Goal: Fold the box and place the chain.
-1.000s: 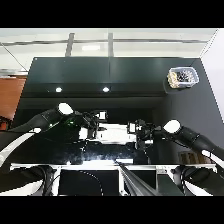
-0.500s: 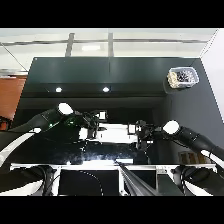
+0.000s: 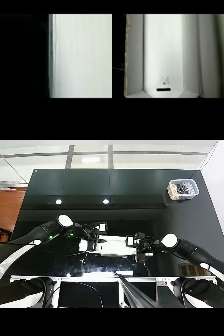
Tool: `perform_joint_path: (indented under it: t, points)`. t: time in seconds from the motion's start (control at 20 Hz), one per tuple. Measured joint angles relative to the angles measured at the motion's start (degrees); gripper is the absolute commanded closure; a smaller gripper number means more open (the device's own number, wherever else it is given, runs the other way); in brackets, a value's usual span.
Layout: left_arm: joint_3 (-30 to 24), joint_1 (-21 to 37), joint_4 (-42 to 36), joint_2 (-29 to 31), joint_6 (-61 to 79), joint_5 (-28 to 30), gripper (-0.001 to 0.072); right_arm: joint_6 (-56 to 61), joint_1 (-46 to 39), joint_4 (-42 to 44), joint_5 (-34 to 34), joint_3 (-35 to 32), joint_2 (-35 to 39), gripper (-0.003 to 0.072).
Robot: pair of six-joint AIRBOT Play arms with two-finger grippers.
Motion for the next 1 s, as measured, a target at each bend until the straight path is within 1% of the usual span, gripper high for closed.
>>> perform_joint_path:
  t: [0.55,0.6,0.65,0.75,0.8,0.85,1.0]
  points:
    - [0.0,0.0,0.0,0.0,0.0,-0.1,0.0683,0.4,0.3,-0.6,-0.7,0.0,0.0,-0.003]
    - [0.0,0.0,0.0,0.0,0.0,-0.1,0.0683,0.4,0.3,-0.7,-0.7,0.0,0.0,-0.0014]
    - [0.0,0.0,0.0,0.0,0.0,-0.2,0.0683,0.4,0.3,-0.7,-0.7,0.0,0.0,0.0088]
    - [0.0,0.0,0.0,0.0,0.0,-0.3,0.0684,0.4,0.3,-0.7,-0.8,0.0,0.0,0.0089]
    - [0.0,0.0,0.0,0.0,0.0,-0.3,0.0683,0.4,0.3,-0.7,-0.8,0.0,0.0,0.0178]
    - [0.0,0.0,0.0,0.0,0.0,-0.4,0.0684,0.4,0.3,-0.7,-0.8,0.0,0.0,0.0205]
    - [0.0,0.0,0.0,0.0,0.0,-0.5,0.0679,0.4,0.3,-0.8,-0.8,0.0,0.0,0.0205]
